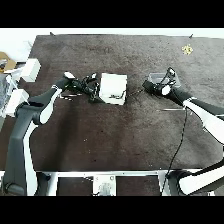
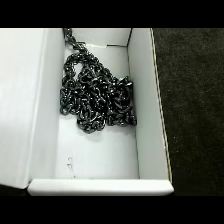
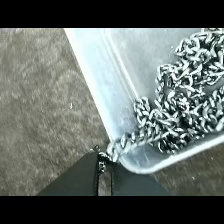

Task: Fold the box and place the chain.

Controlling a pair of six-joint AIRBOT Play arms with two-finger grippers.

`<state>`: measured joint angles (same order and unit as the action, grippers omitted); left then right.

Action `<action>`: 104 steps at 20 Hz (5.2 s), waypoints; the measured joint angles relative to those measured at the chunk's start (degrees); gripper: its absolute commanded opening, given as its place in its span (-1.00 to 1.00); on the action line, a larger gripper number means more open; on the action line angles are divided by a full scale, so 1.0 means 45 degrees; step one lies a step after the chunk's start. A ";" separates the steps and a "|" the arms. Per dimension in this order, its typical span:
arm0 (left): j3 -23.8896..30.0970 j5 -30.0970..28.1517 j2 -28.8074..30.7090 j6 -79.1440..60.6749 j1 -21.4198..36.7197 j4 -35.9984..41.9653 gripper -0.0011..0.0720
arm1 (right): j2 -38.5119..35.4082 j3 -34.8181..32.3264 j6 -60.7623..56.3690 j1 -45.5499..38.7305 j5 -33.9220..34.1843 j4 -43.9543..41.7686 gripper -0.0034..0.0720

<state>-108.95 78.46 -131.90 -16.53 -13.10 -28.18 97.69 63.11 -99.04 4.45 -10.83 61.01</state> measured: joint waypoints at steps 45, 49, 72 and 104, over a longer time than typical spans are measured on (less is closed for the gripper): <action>0.0000 0.0000 0.0000 0.0000 0.0000 0.0000 0.14 | -0.2472 -0.2118 -0.2545 -0.0097 0.0029 0.3721 -0.06; 0.0000 0.0000 0.0000 0.0000 0.0000 0.0000 0.14 | -0.1175 -0.1132 -0.2555 0.0010 0.0330 0.3206 -0.07; 0.0000 -0.0005 0.0000 0.0000 0.0000 0.0000 0.14 | -0.6815 0.0000 -0.2565 0.5265 0.0015 0.5017 -0.90; 0.0000 0.0000 0.0000 0.0000 0.0000 0.0005 0.14 | -0.0418 -0.0602 -0.4677 0.0160 0.1039 0.3963 -0.89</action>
<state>-108.95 78.46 -131.90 -16.53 -13.10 -28.16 95.81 60.40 -120.09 5.17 -6.15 78.85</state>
